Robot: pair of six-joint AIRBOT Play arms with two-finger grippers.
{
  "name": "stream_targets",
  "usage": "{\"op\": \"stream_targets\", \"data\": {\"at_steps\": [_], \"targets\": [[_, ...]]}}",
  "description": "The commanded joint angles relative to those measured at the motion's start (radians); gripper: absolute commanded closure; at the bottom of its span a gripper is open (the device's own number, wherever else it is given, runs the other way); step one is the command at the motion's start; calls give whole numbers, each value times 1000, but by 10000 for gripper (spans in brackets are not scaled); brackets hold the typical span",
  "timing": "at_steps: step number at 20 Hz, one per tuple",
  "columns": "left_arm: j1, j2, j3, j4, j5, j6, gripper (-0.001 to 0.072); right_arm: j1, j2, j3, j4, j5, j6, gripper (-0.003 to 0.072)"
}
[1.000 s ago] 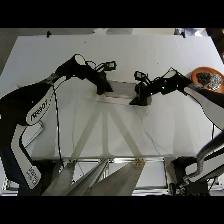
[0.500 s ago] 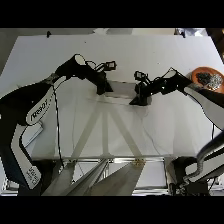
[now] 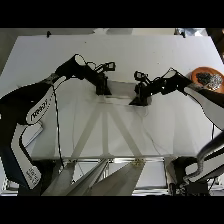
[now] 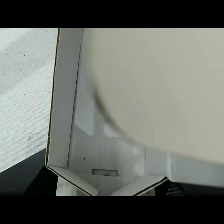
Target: Fold the box and place the chain.
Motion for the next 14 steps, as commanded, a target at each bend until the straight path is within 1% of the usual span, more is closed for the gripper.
{"op": "stream_targets", "data": {"at_steps": [1, 5, 6, 7, 8, 9, 10, 12, 13, 14], "targets": [[16, 6, 1, -5, -10, -2, 243, 0, 0, 1, 1, -2, 2, 311], [103, 53, 1, -5, -79, -2, 244, 0, 0, 1, 1, -2, 2, 311], [132, 71, 1, -5, -102, -2, 257, 0, 0, 1, 2, 0, 2, 311], [157, 89, 1, -5, -132, -14, 337, 0, 0, 1, 1, 0, 2, 311], [183, 108, 1, -6, -180, -37, 560, 0, 0, 1, 1, 0, 2, 311], [203, 125, 1, -19, -233, -34, 688, 0, 0, 1, 1, 0, 2, 311], [216, 142, 1, -28, -305, -35, 698, 0, 0, 1, 1, 1, 2, 311], [204, 166, 0, -15, -432, -35, 699, 0, 0, 1, 1, 1, 2, 311], [191, 176, -10, -18, -444, -35, 700, 0, 0, 1, 1, 1, 2, 311], [168, 180, -21, -19, -432, -35, 700, 0, 0, 1, 1, 1, 2, 311]]}}
